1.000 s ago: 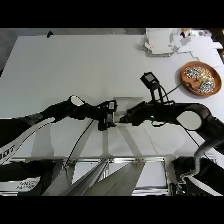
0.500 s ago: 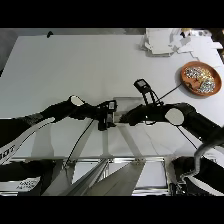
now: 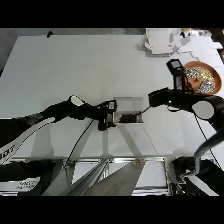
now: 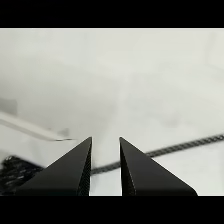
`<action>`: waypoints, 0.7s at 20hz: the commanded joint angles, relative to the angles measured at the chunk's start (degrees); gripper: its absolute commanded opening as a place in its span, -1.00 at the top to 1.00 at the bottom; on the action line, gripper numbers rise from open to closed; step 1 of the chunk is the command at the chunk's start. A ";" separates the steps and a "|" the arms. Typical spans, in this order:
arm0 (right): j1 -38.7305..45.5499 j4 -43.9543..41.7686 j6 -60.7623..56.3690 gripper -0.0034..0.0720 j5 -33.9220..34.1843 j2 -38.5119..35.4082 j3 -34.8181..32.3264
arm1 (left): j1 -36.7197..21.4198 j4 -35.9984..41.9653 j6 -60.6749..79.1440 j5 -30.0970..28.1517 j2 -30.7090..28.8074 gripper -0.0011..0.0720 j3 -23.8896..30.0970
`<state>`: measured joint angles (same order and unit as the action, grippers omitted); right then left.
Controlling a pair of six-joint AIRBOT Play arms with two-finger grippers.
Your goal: Fold the box and place the chain.
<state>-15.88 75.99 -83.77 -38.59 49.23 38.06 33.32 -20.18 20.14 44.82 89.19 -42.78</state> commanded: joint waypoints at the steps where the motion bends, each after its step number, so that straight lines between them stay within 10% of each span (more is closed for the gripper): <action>1: 7.28 4.68 -1.75 0.33 0.02 4.31 0.02 | -0.02 0.00 0.02 -0.02 -0.04 0.56 0.02; 3: 8.96 4.83 -1.68 -0.44 0.31 8.83 0.02 | -0.02 0.00 0.02 0.00 -0.04 0.56 0.02; 4: 9.25 5.07 -1.66 -0.52 0.68 11.19 0.02 | -0.02 0.00 0.02 0.00 -0.04 0.56 0.02; 14: 9.22 5.25 -5.01 -0.14 6.54 22.95 0.02 | -0.02 0.00 0.02 0.00 -0.04 0.56 0.02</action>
